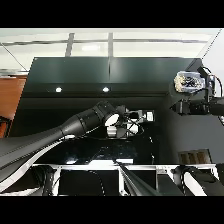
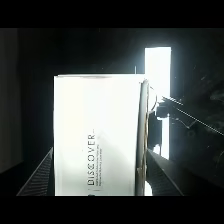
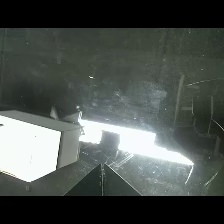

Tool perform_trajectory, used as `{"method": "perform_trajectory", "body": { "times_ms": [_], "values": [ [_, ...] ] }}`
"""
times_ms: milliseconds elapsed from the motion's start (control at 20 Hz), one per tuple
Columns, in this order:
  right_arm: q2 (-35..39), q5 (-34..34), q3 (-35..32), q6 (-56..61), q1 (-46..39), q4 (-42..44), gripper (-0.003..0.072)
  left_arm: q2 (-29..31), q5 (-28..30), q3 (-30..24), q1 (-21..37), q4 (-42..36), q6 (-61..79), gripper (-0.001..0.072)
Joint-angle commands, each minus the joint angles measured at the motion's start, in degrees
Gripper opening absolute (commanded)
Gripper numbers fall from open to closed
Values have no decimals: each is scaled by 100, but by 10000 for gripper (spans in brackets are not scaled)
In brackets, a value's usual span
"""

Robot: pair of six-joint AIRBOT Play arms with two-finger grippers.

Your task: Fold the box and place the chain.

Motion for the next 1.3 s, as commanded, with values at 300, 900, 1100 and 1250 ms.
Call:
{"method": "perform_trajectory", "body": {
  "times_ms": [300,900,1100,1250],
  "values": [
    [4,0,0,0,0,0,16,-81,94,4,114,-9,0,700],
    [4,0,0,0,0,2,16,-463,-210,4,155,-179,28,699],
    [4,0,0,0,0,2,16,-476,-199,4,258,-179,70,699],
    [4,0,2,2,0,2,16,-476,-251,4,363,-181,66,684]
  ]
}}
